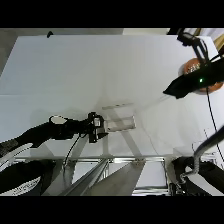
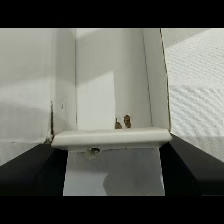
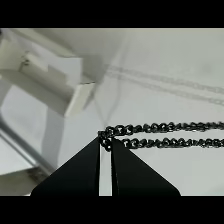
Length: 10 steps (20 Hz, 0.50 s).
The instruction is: Fold the box and place the chain.
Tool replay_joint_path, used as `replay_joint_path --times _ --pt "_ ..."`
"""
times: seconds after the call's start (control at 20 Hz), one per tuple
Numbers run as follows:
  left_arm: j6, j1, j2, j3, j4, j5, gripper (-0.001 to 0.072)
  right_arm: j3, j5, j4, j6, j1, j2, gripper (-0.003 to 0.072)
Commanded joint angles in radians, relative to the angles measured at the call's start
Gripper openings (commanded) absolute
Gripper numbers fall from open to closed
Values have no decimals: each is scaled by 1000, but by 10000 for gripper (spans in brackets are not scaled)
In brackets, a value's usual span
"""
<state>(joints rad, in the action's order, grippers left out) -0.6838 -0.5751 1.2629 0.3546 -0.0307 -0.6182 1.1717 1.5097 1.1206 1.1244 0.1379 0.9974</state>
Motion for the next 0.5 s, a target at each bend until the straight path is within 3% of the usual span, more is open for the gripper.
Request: replay_joint_path --times 0.0,0.3,0.45 --pt "0 0 -1 0 0 0 137 -164 -80 -32 1 120 -102 20" --pt "0 0 -1 0 0 0 137 -301 -366 -37 37 365 -111 20" --pt "0 0 -1 0 0 0 137 -304 -427 -37 55 429 -99 20"
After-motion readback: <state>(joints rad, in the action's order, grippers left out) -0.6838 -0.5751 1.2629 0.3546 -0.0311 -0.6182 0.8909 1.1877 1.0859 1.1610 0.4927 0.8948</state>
